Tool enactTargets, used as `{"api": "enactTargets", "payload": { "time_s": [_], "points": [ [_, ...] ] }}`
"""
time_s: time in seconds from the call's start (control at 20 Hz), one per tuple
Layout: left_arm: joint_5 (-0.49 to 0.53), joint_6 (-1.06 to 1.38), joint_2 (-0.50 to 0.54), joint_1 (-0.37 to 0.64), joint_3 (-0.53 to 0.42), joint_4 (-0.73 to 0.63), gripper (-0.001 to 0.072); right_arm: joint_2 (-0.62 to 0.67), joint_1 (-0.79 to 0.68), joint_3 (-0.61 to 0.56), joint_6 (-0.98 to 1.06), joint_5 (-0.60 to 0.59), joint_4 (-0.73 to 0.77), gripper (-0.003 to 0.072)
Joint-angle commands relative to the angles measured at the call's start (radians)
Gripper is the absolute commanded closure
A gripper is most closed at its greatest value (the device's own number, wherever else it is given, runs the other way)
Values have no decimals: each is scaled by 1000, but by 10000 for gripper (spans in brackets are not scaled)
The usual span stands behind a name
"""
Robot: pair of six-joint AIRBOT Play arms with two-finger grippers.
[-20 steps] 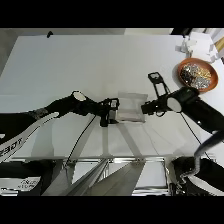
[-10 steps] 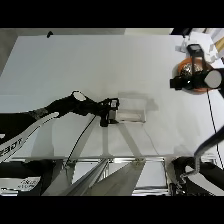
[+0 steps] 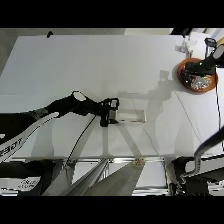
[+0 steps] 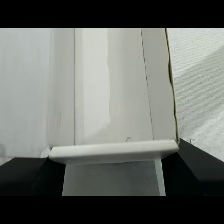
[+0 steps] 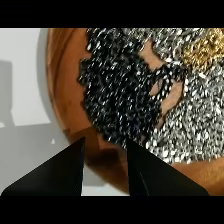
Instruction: Fold the box and place the chain.
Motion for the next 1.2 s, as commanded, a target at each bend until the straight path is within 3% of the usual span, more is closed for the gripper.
{"api": "enactTargets", "payload": {
  "time_s": [0.0, 0.7, 0.8, 0.95, 1.05, 1.15],
  "points": [
    [0, 0, 0, 0, 0, 0, 638, -72, -18, 60, 3, -42, 33, 424],
    [0, 0, 0, 0, 0, 0, 638, -126, -17, 60, -31, 2, 77, 426],
    [0, 0, 0, 0, 0, 0, 638, -127, -17, 60, -31, 0, 75, 528],
    [0, 0, 0, 0, 0, 0, 638, -127, -17, 60, -31, -1, 74, 531],
    [0, 0, 0, 0, 0, 0, 638, -127, -17, 60, -32, -3, 74, 604],
    [0, 0, 0, 0, 0, 0, 638, -127, -17, 60, -32, -5, 73, 605]
  ]
}}
